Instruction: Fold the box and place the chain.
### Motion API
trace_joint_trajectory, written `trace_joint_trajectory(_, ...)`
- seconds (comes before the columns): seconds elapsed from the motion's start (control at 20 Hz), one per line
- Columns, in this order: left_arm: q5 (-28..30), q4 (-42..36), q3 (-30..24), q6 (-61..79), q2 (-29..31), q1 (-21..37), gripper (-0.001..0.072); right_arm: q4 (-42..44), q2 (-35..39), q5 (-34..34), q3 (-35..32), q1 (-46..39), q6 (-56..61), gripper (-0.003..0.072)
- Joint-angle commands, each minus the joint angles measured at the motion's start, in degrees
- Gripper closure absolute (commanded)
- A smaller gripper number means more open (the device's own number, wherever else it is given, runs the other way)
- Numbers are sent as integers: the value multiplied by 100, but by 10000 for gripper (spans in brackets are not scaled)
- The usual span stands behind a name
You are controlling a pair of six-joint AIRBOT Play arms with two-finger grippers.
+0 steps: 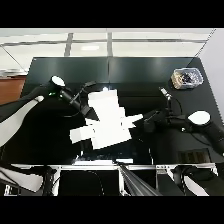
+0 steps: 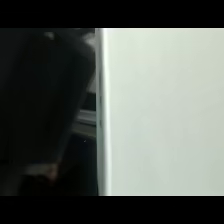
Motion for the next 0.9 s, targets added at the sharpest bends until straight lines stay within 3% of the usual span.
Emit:
trace_joint_trajectory(0.0, 1366, -682, -1287, 1379, 1283, -42, 684, -1775, 63, 1628, 756, -348, 92, -7)
trace_joint_trajectory(0.1, 2221, -647, -1834, 2452, 1934, -46, 683, -1843, 63, 1379, 815, -334, -166, -7)
trace_joint_trajectory(0.25, 2371, -343, -1912, 4297, 2105, -181, 683, -1572, 61, 772, 815, -131, -756, -7)
trace_joint_trajectory(0.4, 3038, 181, -1766, 4301, 1941, -570, 683, -1462, 61, 472, 815, 310, -1392, -7)
trace_joint_trajectory(0.6, 3512, 691, -1598, 4297, 1716, -1036, 682, -1744, 26, -74, 811, 938, -1821, -7)
trace_joint_trajectory(0.85, 3595, 691, -1598, 4284, 1467, -1069, 682, -2319, -485, -212, 769, 1554, -2201, -6)
